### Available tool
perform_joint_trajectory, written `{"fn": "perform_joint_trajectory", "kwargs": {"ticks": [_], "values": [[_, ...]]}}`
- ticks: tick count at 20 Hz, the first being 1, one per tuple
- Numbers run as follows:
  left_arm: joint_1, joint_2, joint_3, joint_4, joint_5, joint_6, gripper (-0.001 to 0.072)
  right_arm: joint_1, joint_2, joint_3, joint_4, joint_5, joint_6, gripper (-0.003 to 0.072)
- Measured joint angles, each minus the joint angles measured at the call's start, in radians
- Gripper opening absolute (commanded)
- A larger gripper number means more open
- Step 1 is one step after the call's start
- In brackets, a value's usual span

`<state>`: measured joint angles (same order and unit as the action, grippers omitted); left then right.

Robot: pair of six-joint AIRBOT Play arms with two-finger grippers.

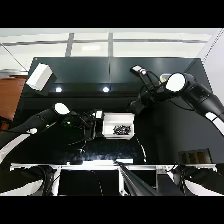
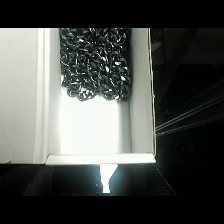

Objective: Fold the box and place the chain.

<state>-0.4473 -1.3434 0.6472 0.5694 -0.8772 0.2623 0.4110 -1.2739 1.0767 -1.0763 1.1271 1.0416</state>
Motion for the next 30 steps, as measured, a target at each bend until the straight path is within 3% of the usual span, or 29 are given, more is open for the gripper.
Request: {"fn": "perform_joint_trajectory", "kwargs": {"ticks": [6, 16, 30], "values": [[0.0, 0.0, 0.0, -0.004, 0.009, -0.004, 0.0491, 0.009, -0.01, 0.002, 0.06, 0.133, -0.197, 0.0691], [-0.001, 0.0, 0.0, -0.005, 0.014, -0.005, 0.049, 0.041, -0.007, 0.002, 0.08, 0.203, -0.341, 0.0698], [-0.001, 0.0, 0.0, -0.004, 0.014, -0.005, 0.049, 0.104, -0.013, 0.0, -0.043, 0.148, -0.343, 0.0698]]}}
